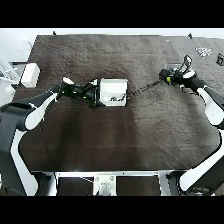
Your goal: Fold the box and place the chain.
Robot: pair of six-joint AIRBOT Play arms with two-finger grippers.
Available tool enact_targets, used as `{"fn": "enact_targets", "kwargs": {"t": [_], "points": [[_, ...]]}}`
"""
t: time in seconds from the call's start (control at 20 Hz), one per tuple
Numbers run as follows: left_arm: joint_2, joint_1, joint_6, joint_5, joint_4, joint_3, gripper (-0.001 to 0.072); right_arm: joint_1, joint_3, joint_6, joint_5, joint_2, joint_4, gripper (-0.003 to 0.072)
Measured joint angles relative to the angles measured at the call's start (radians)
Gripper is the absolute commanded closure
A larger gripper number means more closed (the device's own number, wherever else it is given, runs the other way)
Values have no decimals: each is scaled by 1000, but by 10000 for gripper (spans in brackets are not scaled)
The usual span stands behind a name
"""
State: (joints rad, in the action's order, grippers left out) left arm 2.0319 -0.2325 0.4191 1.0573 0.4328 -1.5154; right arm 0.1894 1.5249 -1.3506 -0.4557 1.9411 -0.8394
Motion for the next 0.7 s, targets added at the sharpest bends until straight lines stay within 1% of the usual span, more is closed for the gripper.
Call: {"fn": "enact_targets", "kwargs": {"t": [0.05,0.3,0.4,0.55,0.7], "points": [[0,0,0,0,0,0,344,0,5,0,2,5,2,666],[0,0,0,0,0,0,344,8,19,-1,24,19,10,675],[0,0,0,0,0,0,344,8,26,-1,5,2,10,675],[0,0,0,0,0,0,344,-7,32,12,-36,-77,13,675],[0,0,0,-1,0,0,344,-44,35,51,-73,-196,11,675]]}}
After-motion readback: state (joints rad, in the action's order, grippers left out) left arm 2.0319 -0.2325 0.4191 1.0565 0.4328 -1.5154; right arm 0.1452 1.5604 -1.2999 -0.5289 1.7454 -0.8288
